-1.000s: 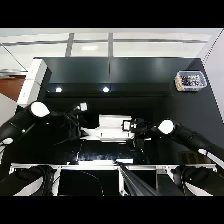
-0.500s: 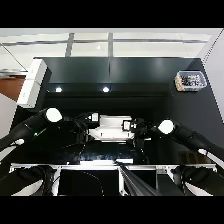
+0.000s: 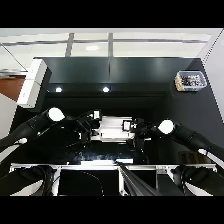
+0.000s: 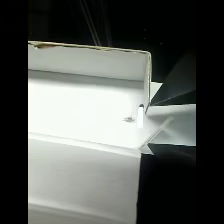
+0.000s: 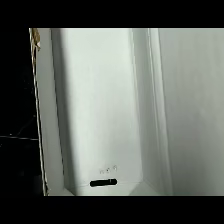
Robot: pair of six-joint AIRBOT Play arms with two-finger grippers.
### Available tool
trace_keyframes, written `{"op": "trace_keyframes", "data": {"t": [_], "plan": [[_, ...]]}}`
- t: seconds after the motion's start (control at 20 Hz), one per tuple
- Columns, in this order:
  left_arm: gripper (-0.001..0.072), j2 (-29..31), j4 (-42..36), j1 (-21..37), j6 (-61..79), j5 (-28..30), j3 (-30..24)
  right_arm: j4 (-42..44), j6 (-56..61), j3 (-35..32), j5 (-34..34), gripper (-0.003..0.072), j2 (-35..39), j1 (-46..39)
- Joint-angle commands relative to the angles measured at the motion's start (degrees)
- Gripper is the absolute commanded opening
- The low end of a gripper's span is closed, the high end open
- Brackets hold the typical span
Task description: Fold the box and place the chain.
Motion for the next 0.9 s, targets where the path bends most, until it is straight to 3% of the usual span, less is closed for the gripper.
{"op": "trace_keyframes", "data": {"t": [0.0, 0.2, 0.35, 0.8, 0.85], "plan": [[0.0285, -0.15, -2.19, -1.33, 0.24, 0.0, -0.02, 0.07, 0.0, 0.04, -0.11, 0.0319, -0.02, 0.0], [0.0283, -1.99, -2.49, -2.38, 0.22, 0.2, 0.04, 0.07, 0.0, 0.04, -0.26, 0.0319, -0.02, 0.0], [0.022, -2.82, -6.03, -2.82, 0.22, 0.83, 0.02, 0.07, 0.0, 0.04, -0.24, 0.0319, -0.02, 0.0], [0.0225, -2.86, -6.91, -3.39, 0.28, 3.15, 0.02, 0.07, 0.0, 0.04, -0.31, 0.0319, -0.02, 0.0], [0.0279, -2.86, -6.88, -3.39, 0.28, 3.02, 0.02, 0.07, 0.0, 0.04, -0.31, 0.0319, -0.02, 0.0]]}}
